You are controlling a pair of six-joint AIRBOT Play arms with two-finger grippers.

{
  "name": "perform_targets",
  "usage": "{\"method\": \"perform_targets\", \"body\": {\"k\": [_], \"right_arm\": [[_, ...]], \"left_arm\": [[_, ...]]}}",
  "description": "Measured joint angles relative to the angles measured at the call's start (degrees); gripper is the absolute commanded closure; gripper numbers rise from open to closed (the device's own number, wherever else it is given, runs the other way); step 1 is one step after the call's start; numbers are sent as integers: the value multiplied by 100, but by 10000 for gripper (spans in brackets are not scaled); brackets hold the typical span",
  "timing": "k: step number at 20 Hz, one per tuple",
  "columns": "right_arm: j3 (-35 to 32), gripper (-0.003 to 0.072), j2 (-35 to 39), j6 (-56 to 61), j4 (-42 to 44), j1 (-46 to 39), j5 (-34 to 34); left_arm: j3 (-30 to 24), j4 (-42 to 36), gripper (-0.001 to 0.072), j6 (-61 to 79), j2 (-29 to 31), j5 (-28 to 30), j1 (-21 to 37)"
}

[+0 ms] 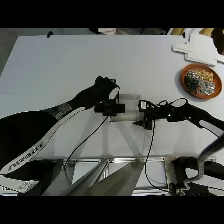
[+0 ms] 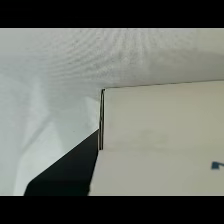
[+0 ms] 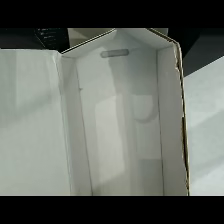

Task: Fold the box and place the chain.

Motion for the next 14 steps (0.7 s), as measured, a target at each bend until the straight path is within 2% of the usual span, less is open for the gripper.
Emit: {"method": "perform_targets", "body": {"k": [7,9,10,14], "right_arm": [[0,391,2,-2,0,0,0],[0,391,2,-2,0,0,0],[0,391,0,-2,0,0,0],[0,391,0,0,0,0,0]], "left_arm": [[22,2,563,-149,-120,-24,-57],[22,-9,586,-188,-131,-46,-52],[22,-9,713,-214,-133,-66,-48],[22,7,706,-284,-140,-131,-42]]}}
